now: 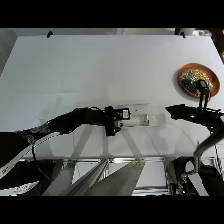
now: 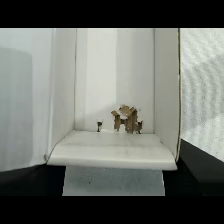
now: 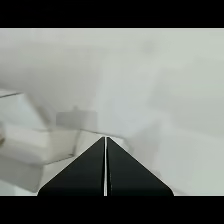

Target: Fold the box and place the chain.

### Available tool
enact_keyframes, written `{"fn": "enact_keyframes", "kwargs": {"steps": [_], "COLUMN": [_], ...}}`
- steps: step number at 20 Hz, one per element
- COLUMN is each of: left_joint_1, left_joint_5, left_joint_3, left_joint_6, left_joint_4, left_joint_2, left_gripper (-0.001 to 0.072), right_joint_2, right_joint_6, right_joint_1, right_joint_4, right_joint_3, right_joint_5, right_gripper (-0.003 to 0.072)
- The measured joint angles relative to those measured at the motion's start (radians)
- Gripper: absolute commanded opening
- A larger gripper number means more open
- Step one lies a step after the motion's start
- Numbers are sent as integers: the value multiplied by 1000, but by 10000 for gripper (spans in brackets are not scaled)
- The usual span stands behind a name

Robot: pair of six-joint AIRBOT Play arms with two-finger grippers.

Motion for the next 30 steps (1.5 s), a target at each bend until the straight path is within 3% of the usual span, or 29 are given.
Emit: {"fn": "enact_keyframes", "kwargs": {"steps": [5,11,16,23,25,30], "left_joint_1": [0,0,0,0,0,0], "left_joint_5": [0,0,0,0,0,0], "left_joint_3": [0,0,0,0,0,0], "left_joint_6": [0,0,0,0,0,0], "left_joint_4": [0,0,0,0,0,0], "left_joint_2": [0,0,0,0,0,0], "left_gripper": [153,153,153,153,153,153], "right_joint_2": [-49,-216,-338,-375,-377,-376], "right_joint_6": [172,215,155,30,-16,-69], "right_joint_1": [-67,38,140,172,173,174], "right_joint_4": [-194,-244,-151,7,64,144], "right_joint_3": [0,0,1,1,2,25], "right_joint_5": [1,5,-18,-13,14,53], "right_gripper": [16,16,16,23,182,183]}}
